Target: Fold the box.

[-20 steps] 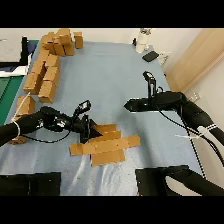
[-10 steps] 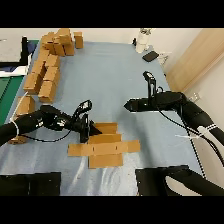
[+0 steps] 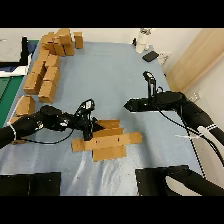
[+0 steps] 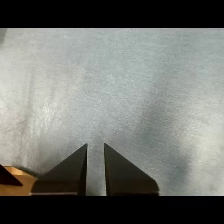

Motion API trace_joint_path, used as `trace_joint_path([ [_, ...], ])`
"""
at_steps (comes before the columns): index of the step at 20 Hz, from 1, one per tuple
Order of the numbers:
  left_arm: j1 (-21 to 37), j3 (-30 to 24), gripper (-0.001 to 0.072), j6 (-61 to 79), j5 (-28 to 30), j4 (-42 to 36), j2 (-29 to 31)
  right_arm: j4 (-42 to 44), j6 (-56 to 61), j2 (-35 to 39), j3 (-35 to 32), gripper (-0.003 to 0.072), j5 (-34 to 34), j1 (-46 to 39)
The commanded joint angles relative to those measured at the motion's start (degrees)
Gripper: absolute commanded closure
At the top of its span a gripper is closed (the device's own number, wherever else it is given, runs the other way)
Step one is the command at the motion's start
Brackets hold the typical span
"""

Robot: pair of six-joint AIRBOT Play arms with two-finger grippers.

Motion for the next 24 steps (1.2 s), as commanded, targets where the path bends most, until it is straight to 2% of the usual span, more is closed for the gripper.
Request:
trace_joint_path([
  [1,-1.01,-0.96,0.0696,1.07,1.33,0.15,0.33,-0.02,-0.02,-0.04,0.02,0.0528,0.07,0.04],
  [10,-0.98,-3.58,0.0696,0.37,-1.07,0.28,0.33,0.0,0.0,-0.04,0.02,0.0528,0.02,0.04],
  [18,-0.85,-3.61,0.0696,-1.53,-2.43,1.16,0.35,0.15,0.0,-0.04,0.02,0.0528,0.0,0.04],
  [19,-0.85,-3.61,0.0695,-1.53,-2.43,1.16,0.35,0.15,0.0,-0.04,0.02,0.054,0.0,0.04],
  [20,-0.87,-3.61,0.0695,-1.55,-2.43,1.14,0.35,0.13,0.0,-0.04,0.02,0.0616,0.0,0.04],
  [21,-0.87,-3.61,0.0695,-1.57,-2.45,1.09,0.35,0.11,0.02,-0.04,0.02,0.0646,0.02,0.04],
  [24,-0.87,-3.61,0.0695,-1.88,-2.43,1.09,0.35,-0.72,1.07,-0.04,0.04,0.0681,-0.55,0.02],
])
